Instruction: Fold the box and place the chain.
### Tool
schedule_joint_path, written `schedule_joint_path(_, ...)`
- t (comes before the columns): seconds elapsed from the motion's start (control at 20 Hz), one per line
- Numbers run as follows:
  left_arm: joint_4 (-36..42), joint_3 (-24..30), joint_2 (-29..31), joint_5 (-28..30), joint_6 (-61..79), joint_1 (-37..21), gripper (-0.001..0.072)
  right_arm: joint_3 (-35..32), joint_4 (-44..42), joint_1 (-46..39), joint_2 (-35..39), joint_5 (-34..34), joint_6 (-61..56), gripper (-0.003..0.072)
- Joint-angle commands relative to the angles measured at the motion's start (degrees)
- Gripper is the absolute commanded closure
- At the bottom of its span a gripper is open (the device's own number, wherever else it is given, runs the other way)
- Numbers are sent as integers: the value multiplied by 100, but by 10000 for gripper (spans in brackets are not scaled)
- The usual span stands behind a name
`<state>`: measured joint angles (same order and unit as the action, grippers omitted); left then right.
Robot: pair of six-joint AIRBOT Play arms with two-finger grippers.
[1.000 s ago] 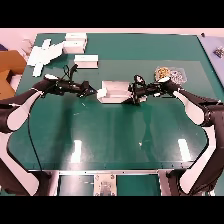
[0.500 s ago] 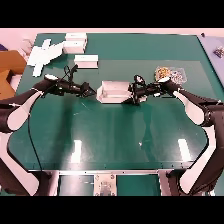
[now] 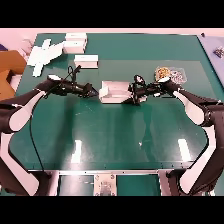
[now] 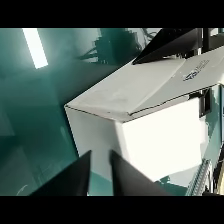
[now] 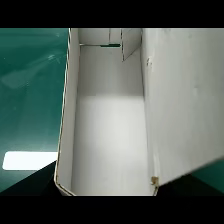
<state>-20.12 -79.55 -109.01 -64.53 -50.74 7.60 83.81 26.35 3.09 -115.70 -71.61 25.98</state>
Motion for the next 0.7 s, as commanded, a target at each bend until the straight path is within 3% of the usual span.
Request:
schedule_joint_path(0.0, 20, -98, 4, -111, -31, 35, 514, 2, 0, 0, 0, 0, 0, 205)
schedule_joint_path(0.65, -57, -293, 7, -173, -127, 68, 522, 2, 0, 0, 0, 0, 0, 205)
